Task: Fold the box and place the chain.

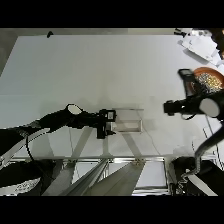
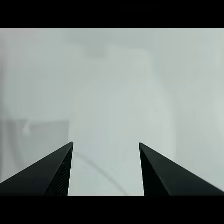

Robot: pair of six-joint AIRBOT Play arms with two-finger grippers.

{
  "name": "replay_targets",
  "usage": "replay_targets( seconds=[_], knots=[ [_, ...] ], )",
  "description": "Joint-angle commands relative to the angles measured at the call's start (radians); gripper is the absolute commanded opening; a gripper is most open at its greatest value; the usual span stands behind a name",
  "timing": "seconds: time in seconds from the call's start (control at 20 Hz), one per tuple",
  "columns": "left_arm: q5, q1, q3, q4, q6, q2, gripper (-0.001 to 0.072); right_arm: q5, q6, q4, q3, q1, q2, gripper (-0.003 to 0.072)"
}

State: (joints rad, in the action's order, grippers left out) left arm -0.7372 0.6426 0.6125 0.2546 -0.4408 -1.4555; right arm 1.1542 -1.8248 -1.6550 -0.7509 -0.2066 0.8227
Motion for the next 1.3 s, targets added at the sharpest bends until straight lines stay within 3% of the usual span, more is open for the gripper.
replay_targets(
  seconds=[0.0, 0.1, 0.15, 0.25, 0.5, 0.85, 0.95, 1.05, 1.1, 1.2, 1.25],
  knots=[
    [0.0, 0.0, 0.0, 0.0, 0.0, 0.0, 0.0279, -0.179, 0.184, 0.031, -0.002, 0.367, -0.002, 0.0457],
    [0.0, 0.0, 0.0, 0.0, 0.0, 0.0, 0.0279, -0.274, 0.282, 0.091, -0.01, 0.549, 0.079, 0.0444],
    [0.0, 0.0, 0.0, 0.0, 0.0, 0.0, 0.0279, -0.315, 0.321, 0.117, -0.023, 0.615, 0.139, 0.0401],
    [0.0, 0.0, 0.0, 0.0, 0.0, 0.0, 0.0279, -0.371, 0.344, 0.164, -0.086, 0.692, 0.285, 0.0397],
    [0.0, 0.0, 0.0, 0.0, 0.0, 0.0, 0.0279, -0.389, 0.346, 0.163, -0.303, 0.73, 0.628, 0.0398],
    [0.0, 0.0, 0.0, 0.0, 0.0, 0.0, 0.0279, -0.496, 0.388, 0.141, -0.366, 0.736, 0.766, 0.0378],
    [0.0, 0.0, 0.0, 0.0, 0.0, 0.0, 0.0279, -0.487, 0.394, 0.141, -0.366, 0.734, 0.79, 0.0293],
    [0.0, 0.0, 0.0, 0.0, 0.0, 0.0, 0.0279, -0.483, 0.394, 0.143, -0.366, 0.734, 0.801, 0.0286],
    [0.0, 0.0, 0.0, 0.0, 0.0, 0.0, 0.0279, -0.481, 0.394, 0.145, -0.366, 0.732, 0.801, 0.0228],
    [0.0, 0.0, 0.0, 0.0, 0.0, 0.0, 0.0279, -0.467, 0.394, 0.145, -0.366, 0.732, 0.8, 0.0042],
    [0.0, 0.0, 0.0, 0.0, 0.0, 0.0, 0.0279, -0.457, 0.394, 0.145, -0.366, 0.732, 0.797, 0.0005]
  ],
)
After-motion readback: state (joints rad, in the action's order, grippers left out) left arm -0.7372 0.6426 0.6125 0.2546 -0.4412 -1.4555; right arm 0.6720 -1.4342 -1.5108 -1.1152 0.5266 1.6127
